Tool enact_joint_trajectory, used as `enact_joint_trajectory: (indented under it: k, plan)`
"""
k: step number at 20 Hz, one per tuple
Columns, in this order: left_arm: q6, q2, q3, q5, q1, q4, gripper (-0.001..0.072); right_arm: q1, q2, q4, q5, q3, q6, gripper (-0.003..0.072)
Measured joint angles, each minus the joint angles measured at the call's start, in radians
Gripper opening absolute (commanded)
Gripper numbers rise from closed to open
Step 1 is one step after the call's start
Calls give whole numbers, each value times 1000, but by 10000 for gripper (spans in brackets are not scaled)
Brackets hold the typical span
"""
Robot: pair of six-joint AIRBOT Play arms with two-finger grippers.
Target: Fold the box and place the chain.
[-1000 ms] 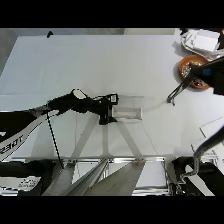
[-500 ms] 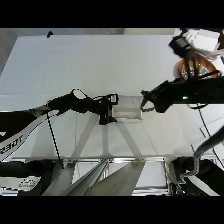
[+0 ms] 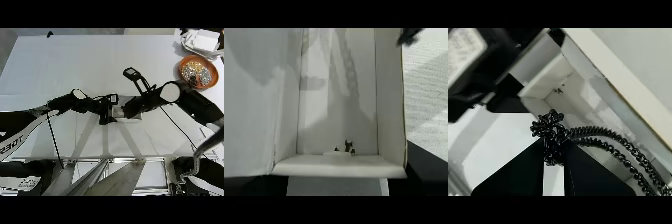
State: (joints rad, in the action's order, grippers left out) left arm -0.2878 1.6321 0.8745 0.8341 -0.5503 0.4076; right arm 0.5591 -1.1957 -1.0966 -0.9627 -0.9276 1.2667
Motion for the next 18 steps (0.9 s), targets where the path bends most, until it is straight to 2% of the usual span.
enact_joint_trajectory:
  k: [1,2,3,8,12,14,18]
  plan:
    - [0,0,0,0,0,0,329,3,-19,-9,13,1,16,41]
    - [0,0,0,0,0,0,329,6,-38,-22,20,4,27,159]
    - [0,0,0,0,0,0,329,8,-52,-29,27,6,40,206]
    - [0,0,0,0,0,0,329,11,-74,-53,44,14,74,206]
    - [0,0,0,0,0,0,329,-13,11,-109,18,14,104,212]
    - [0,0,0,0,0,0,329,-62,65,-175,-30,14,145,341]
    - [0,0,0,0,0,0,329,-212,124,-273,-151,14,204,345]
